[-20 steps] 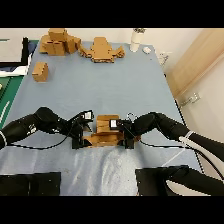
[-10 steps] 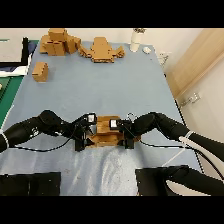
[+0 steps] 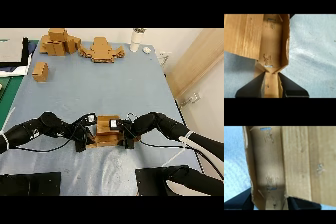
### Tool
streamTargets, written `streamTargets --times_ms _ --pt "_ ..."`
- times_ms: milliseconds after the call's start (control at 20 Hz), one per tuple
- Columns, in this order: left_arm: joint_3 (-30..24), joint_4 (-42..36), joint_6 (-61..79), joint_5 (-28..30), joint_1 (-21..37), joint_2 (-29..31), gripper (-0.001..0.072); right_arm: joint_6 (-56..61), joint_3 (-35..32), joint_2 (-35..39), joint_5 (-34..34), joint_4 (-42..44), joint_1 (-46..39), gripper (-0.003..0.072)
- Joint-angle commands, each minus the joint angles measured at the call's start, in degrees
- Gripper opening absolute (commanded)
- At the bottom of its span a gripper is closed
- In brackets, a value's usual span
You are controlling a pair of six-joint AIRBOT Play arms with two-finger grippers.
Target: Fold the box.
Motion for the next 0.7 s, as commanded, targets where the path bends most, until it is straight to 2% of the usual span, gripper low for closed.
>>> streamTargets --times_ms 0,550,600,650 --pt "0.0 -1.0 0.6 1.1 -0.5 0.0 0.0226 0.0 0.0 0.0 0.0 0.0 0.0 0.0522" --pt "-0.1 -9.2 8.1 6.4 -3.8 -2.1 0.0216 0.0 0.0 0.0 0.0 0.0 0.0 0.0522" --pt "-0.1 -9.1 8.2 6.8 -4.1 -2.1 0.0108 0.0 0.0 0.0 0.0 0.0 0.0 0.0522" --pt "-0.1 -9.2 8.2 7.2 -4.1 -2.3 0.0106 0.0 0.0 0.0 0.0 0.0 0.0 0.0522"
